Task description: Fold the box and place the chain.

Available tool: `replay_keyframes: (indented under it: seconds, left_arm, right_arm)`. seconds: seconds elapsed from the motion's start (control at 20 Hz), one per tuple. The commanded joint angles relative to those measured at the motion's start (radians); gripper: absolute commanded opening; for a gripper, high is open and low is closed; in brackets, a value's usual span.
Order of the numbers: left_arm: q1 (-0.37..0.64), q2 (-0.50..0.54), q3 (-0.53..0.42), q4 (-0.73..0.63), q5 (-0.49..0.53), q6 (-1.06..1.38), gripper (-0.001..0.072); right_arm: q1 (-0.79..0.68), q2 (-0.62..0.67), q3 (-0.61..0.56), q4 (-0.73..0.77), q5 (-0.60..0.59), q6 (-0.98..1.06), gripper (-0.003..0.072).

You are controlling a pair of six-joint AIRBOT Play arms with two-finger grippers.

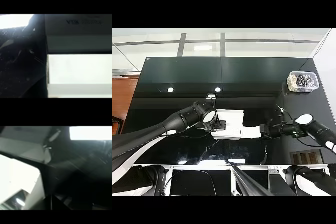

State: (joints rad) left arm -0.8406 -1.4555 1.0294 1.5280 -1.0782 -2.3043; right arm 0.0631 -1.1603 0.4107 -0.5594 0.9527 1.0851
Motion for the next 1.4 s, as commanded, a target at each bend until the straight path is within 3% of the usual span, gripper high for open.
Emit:
replay_keyframes:
  seconds: [0.0,0.15,0.2,0.25,0.3,0.6,0.85,1.0,1.2,1.35]
  left_arm:
    - [0.000,0.000,0.001,0.000,0.000,0.000,0.0031]
    - [0.000,0.000,0.001,0.000,0.000,0.001,0.0031]
    - [0.000,0.000,0.001,0.000,0.000,0.000,0.0031]
    - [0.000,0.000,0.001,0.000,0.000,0.001,0.0031]
    - [0.000,0.000,0.001,0.000,0.000,0.000,0.0030]
    - [0.000,0.000,0.001,0.000,0.000,0.001,0.0031]
    - [0.000,0.000,0.001,0.000,0.000,0.000,0.0031]
    - [0.000,0.000,0.001,0.000,0.000,0.000,0.0031]
    - [0.000,0.000,0.001,0.000,0.000,0.000,0.0031]
    - [0.000,0.000,0.001,0.000,0.000,0.000,0.0031]
  right_arm:
    - [0.047,-0.018,0.044,0.096,0.061,-0.103,0.0014]
    - [0.047,-0.017,0.076,0.095,0.167,-0.114,0.0019]
    - [0.047,-0.018,0.077,0.100,0.178,-0.113,0.0197]
    - [0.047,-0.017,0.077,0.100,0.184,-0.113,0.0425]
    - [0.047,-0.017,0.077,0.100,0.194,-0.113,0.0520]
    - [0.054,-0.017,0.077,0.192,0.200,-0.114,0.0513]
    - [0.150,-0.017,0.086,0.225,0.104,-0.054,0.0486]
    - [0.214,-0.017,0.144,0.136,0.035,0.071,0.0485]
    - [0.314,-0.017,0.250,-0.156,-0.015,0.360,0.0485]
    - [0.384,-0.017,0.310,-0.274,-0.018,0.502,0.0485]
